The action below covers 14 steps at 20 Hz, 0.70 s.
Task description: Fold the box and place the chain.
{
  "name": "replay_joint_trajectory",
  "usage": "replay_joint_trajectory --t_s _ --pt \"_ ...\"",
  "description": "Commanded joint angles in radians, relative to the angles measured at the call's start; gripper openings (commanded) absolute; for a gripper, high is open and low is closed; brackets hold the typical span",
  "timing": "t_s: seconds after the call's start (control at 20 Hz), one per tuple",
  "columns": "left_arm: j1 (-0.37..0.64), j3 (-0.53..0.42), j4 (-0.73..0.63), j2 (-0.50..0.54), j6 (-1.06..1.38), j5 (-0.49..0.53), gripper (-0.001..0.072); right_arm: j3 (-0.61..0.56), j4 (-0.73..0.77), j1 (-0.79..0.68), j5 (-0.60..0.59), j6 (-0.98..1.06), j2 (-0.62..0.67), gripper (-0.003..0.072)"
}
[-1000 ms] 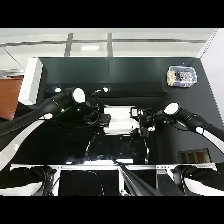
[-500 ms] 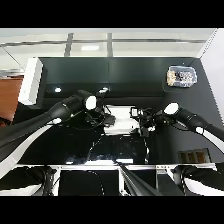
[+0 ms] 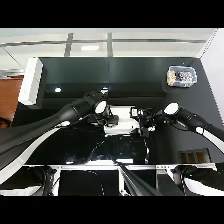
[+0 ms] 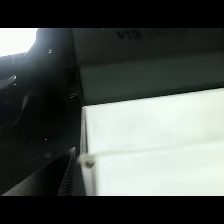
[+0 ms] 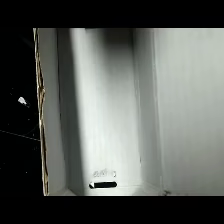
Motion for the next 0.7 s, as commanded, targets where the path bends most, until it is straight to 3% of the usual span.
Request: replay_joint_trajectory --t_s 0.0,0.25,0.35,0.4,0.45,0.5,0.65 --pt "-0.017 0.037 0.050 -0.035 -0.049 -0.061 0.0356 0.000 0.000 0.001 0.000 0.000 0.000 0.0132" --pt "-0.016 0.038 0.055 -0.036 -0.084 -0.070 0.0354 0.000 0.000 0.001 0.000 0.000 0.000 0.0131" --pt "-0.016 0.039 0.052 -0.037 -0.097 -0.069 0.0276 0.000 0.000 0.001 0.000 0.000 0.000 0.0132" --pt "-0.017 0.039 0.052 -0.037 -0.105 -0.069 0.0277 0.000 0.000 0.001 0.000 0.000 0.000 0.0131" --pt "-0.017 0.039 0.051 -0.037 -0.114 -0.067 0.0192 0.000 0.000 0.001 0.000 0.000 0.000 0.0132" --pt "-0.017 0.039 0.052 -0.037 -0.114 -0.064 0.0050 0.000 0.000 0.001 0.000 0.000 0.000 0.0131" --pt "-0.018 0.039 0.051 -0.037 -0.106 -0.060 0.0023 0.000 0.000 0.001 0.000 0.000 0.000 0.0132"
